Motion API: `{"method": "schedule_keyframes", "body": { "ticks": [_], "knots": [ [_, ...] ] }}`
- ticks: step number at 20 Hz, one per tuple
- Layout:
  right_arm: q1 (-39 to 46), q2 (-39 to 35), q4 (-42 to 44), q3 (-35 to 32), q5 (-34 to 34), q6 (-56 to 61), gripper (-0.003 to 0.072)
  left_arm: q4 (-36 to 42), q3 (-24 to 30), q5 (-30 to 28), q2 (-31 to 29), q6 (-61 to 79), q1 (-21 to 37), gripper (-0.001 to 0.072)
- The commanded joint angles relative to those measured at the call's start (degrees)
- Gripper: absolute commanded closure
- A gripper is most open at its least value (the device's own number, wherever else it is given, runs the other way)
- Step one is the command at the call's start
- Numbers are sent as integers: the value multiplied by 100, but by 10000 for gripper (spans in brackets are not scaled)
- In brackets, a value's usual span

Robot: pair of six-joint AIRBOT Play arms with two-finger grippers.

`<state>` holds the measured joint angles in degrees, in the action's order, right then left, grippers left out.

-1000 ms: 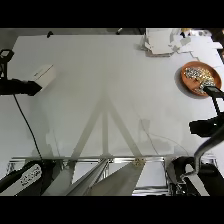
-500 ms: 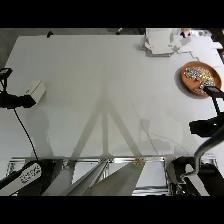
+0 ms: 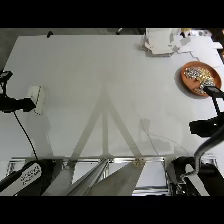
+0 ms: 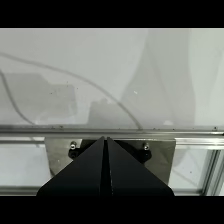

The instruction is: Fold the box and place the chain.

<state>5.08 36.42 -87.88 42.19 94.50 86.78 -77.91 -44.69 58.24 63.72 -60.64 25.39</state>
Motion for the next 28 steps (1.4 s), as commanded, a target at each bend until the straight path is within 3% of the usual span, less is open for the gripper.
{"method": "schedule_keyframes", "body": {
  "ticks": [1,11,18,28],
  "knots": [
    [4,-4,0,-2,2,0,669,-17,2,33,-374,-9,4,8],
    [4,-4,0,-2,2,0,669,308,2,214,-2122,-9,-22,11],
    [4,-4,0,-2,2,0,669,240,15,251,-2129,0,-505,11],
    [4,-4,0,-2,2,0,669,240,15,94,-2129,0,-514,11]
  ]
}}
